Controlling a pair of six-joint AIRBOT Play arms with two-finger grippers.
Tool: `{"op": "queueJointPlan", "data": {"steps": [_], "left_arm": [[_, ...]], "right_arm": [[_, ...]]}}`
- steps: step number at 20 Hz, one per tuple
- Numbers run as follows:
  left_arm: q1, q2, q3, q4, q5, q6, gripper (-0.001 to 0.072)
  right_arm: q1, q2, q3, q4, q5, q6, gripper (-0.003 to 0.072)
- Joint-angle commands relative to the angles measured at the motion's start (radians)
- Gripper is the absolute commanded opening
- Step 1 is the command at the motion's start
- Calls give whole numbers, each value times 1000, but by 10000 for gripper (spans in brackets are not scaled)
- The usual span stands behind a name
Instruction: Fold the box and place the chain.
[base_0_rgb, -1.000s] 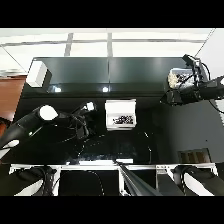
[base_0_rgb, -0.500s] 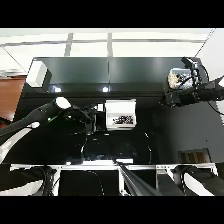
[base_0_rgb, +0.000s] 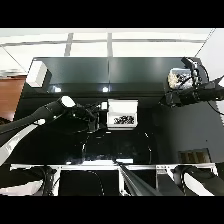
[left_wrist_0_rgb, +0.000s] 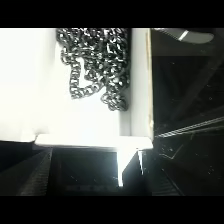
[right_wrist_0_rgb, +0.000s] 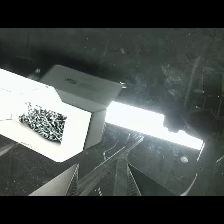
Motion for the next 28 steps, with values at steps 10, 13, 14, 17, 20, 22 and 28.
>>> {"op": "queueJointPlan", "data": {"steps": [10, 13, 14, 17, 20, 22, 28], "left_arm": [[-11, -29, 40, 8, -23, 19, 715], [-26, -29, 40, 7, -18, 19, 715], [-33, -29, 40, 8, -10, 19, 714], [-50, -29, 40, 7, 32, 0, 705], [-50, -29, 40, 7, 31, 0, 548], [-50, -29, 40, 7, 31, 0, 483], [-50, -29, 40, 7, 31, 0, 483]], "right_arm": [[1, 0, 0, 0, -22, 0, 364], [24, -2, -10, 3, -86, 0, 364], [42, -5, -16, 3, -121, 0, 364], [106, -27, -21, 3, -231, 0, 364], [158, -53, -22, -5, -326, 0, 365], [168, -70, -21, -3, -363, 14, 642], [168, -223, -21, 253, -380, -158, 676]]}}
